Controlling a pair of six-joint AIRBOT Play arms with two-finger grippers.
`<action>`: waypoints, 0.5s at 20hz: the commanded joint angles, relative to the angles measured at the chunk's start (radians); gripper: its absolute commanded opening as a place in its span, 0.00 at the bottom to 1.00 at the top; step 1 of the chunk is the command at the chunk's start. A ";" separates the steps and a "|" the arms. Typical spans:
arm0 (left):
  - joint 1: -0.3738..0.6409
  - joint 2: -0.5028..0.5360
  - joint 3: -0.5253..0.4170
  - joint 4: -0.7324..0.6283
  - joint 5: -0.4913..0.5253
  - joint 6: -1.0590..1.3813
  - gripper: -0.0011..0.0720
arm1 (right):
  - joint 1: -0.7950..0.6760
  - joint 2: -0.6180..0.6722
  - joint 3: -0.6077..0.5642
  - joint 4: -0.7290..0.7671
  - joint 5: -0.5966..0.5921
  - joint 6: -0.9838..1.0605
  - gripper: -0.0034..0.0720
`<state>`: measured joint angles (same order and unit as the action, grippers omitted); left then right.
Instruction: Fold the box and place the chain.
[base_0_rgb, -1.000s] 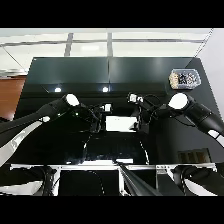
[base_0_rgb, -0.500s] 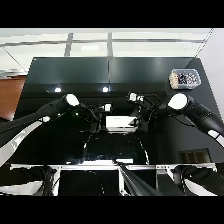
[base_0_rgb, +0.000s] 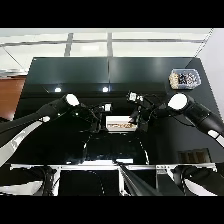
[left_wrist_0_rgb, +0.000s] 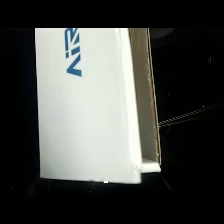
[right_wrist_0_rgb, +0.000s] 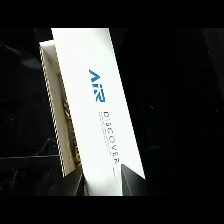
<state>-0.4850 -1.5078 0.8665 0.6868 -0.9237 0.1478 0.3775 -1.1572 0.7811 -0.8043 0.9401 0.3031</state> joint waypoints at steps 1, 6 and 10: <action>0.000 0.000 0.001 0.001 -0.001 0.002 0.65 | 0.001 0.000 0.000 -0.002 0.021 0.003 0.37; 0.000 0.000 0.001 0.001 -0.001 0.002 0.65 | 0.001 -0.001 0.000 -0.002 0.033 0.015 0.48; 0.000 0.000 0.001 0.001 -0.001 0.002 0.65 | 0.001 0.000 0.000 -0.016 0.039 0.015 0.48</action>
<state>-0.4850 -1.5078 0.8665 0.6876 -0.9253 0.1509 0.3775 -1.1572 0.7811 -0.8089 0.9710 0.3149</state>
